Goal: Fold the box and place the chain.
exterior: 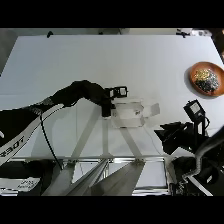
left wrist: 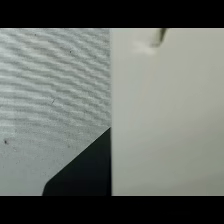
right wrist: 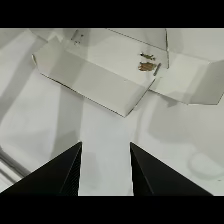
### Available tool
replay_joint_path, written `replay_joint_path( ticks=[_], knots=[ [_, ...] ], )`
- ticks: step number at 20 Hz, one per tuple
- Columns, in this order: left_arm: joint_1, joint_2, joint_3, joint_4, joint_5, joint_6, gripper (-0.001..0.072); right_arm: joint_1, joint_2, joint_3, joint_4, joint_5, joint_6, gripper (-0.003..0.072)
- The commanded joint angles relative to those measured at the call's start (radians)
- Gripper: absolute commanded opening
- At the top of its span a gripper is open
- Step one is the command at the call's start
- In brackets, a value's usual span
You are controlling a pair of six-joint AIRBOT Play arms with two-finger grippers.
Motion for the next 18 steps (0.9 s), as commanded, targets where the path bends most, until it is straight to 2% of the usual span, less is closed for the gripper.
replay_joint_path(
  ticks=[1,18],
  knots=[
    [0.000,0.000,0.000,0.000,0.000,0.000,0.0015,0.000,-0.027,0.000,-0.052,0.029,-0.127,0.0340],
    [-0.001,0.000,0.000,0.000,-0.013,0.000,0.0015,0.000,-0.053,0.000,-0.055,0.024,-0.220,0.0339]
  ],
)
